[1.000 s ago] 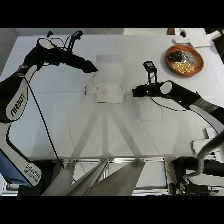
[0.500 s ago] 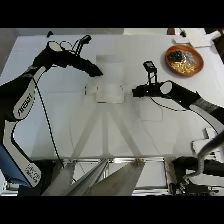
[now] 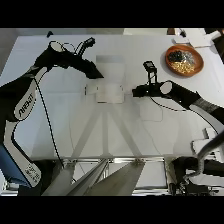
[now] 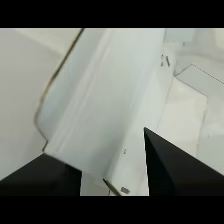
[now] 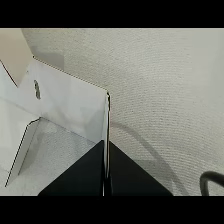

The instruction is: Fold the box and place the chain.

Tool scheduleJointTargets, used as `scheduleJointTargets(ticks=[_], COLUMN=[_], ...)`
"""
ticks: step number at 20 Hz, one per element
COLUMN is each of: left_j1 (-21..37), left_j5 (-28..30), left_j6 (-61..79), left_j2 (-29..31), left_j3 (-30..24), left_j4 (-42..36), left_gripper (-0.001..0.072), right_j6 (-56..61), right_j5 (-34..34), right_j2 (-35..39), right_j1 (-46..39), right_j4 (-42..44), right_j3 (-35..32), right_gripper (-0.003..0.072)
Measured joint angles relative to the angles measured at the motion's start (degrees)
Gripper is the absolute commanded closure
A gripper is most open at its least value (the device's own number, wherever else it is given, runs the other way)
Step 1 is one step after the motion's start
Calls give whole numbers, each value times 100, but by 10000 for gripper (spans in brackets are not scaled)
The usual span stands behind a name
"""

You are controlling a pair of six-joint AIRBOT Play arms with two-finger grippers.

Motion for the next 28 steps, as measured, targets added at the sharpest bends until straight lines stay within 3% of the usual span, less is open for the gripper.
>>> scheduleJointTargets(ticks=[5, 6, 8, 10, 12, 28], left_j1=[-72, -90, -127, -149, -153, -131], left_j5=[-28, -9, 76, 125, 138, -44], left_j6=[452, 494, 557, 627, 706, 1209], left_j2=[-59, -85, -129, -155, -170, -184], left_j3=[0, 0, 0, 0, 2, 4], left_j4=[-11, 2, 35, 55, 70, 111], left_gripper=[323, 353, 535, 579, 699, 696], right_j6=[0, 0, 0, 0, 0, 0], right_j5=[0, 0, 0, 0, 0, -4], right_j2=[0, 0, 0, 0, 0, 0], right_j1=[0, 0, 0, 0, 0, 0], right_j4=[0, 0, 0, -2, -2, 0], right_j3=[0, 0, 0, 0, 0, 2], right_gripper=[678, 678, 678, 678, 678, 678])
